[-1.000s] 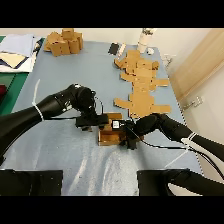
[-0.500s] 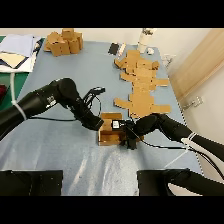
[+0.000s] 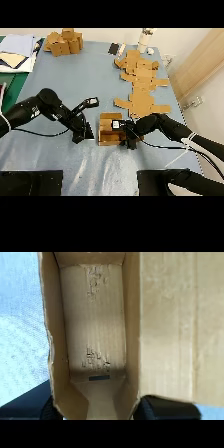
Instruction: Fold the box.
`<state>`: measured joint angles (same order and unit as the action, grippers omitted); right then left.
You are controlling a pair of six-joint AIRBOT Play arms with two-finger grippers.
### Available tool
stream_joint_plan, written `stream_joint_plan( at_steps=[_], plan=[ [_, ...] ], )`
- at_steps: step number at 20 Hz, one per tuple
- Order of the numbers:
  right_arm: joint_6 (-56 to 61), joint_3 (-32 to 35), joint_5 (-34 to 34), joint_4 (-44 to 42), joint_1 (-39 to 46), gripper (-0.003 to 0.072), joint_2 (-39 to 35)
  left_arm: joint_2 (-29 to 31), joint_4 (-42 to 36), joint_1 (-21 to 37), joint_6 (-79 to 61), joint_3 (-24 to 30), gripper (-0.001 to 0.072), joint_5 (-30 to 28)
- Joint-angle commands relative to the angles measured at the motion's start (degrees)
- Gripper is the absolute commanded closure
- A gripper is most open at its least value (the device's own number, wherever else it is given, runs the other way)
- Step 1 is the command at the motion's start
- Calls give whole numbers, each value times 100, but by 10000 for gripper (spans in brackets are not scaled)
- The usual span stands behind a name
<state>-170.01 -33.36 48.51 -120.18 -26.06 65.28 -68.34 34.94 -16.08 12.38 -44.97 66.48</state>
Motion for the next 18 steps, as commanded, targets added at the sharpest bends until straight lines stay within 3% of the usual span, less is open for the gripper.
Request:
stream_joint_plan(
  at_steps=[1,2,3,7,11,14,18],
  plan=[
    [2,0,0,-2,-4,186,0,24,-675,225,-2470,719,664,-1513],
    [2,0,0,13,0,186,2,20,-804,197,-2924,894,256,-1943],
    [2,0,2,44,0,186,2,17,-1080,136,-3191,1078,-11,-2291],
    [2,0,2,46,0,186,2,15,-1727,7,-4581,1598,-11,-2439],
    [2,0,0,61,0,186,2,-70,-2339,-299,-4717,1670,-11,-2780],
    [2,0,0,63,0,187,2,-120,-2378,-472,-4750,1648,-11,-3156],
    [2,0,0,63,0,186,2,-131,-2210,-597,-4752,1646,-11,-3198]
  ],
)
